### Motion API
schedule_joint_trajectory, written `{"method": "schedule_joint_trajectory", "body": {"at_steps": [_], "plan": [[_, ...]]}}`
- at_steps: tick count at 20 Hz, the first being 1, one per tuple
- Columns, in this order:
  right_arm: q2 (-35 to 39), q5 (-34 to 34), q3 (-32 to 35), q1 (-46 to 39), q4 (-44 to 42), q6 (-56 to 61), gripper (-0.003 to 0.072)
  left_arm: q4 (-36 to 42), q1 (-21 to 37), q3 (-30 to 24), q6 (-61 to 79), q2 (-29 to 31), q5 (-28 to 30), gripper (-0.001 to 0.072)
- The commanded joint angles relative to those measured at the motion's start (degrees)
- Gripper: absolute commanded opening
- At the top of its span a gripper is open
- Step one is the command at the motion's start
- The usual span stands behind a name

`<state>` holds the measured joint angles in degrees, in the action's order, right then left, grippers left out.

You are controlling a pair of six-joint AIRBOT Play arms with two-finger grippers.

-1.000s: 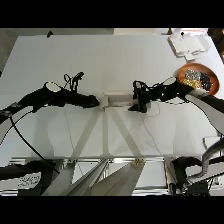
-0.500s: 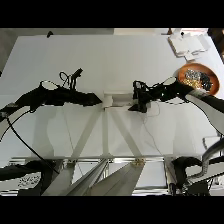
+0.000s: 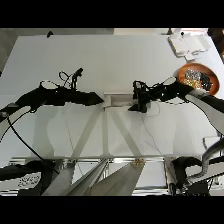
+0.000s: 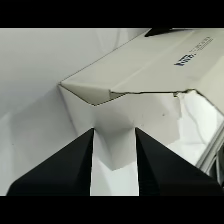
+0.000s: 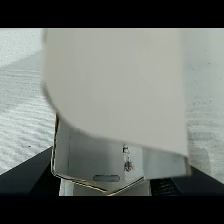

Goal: Fold the box and place the chain.

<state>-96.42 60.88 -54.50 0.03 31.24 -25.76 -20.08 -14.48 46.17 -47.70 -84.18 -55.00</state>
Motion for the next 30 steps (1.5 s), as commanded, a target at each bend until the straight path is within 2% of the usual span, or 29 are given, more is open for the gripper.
{"method": "schedule_joint_trajectory", "body": {"at_steps": [1,8,9,11,16,30], "plan": [[0.0,0.0,0.0,0.0,0.0,0.0,0.0437,3.2,-1.0,0.0,0.2,0.0,-0.4,0.0299],[0.0,0.0,0.0,0.0,0.0,0.0,0.0437,2.4,-2.6,0.0,3.0,0.0,1.3,0.0302],[0.0,0.0,0.0,0.0,0.0,0.0,0.0437,2.5,-2.8,0.0,3.0,0.0,1.9,0.0330],[0.0,0.0,0.0,0.0,0.0,0.0,0.0437,2.1,-3.6,0.0,3.0,0.0,3.0,0.0341],[0.0,0.0,0.0,0.0,0.0,0.0,0.0437,-4.1,-4.9,0.0,2.7,0.0,4.0,0.0346],[0.0,0.0,0.0,0.0,0.0,0.0,0.0437,-3.5,-5.6,0.1,0.3,0.8,10.8,0.0345]]}}
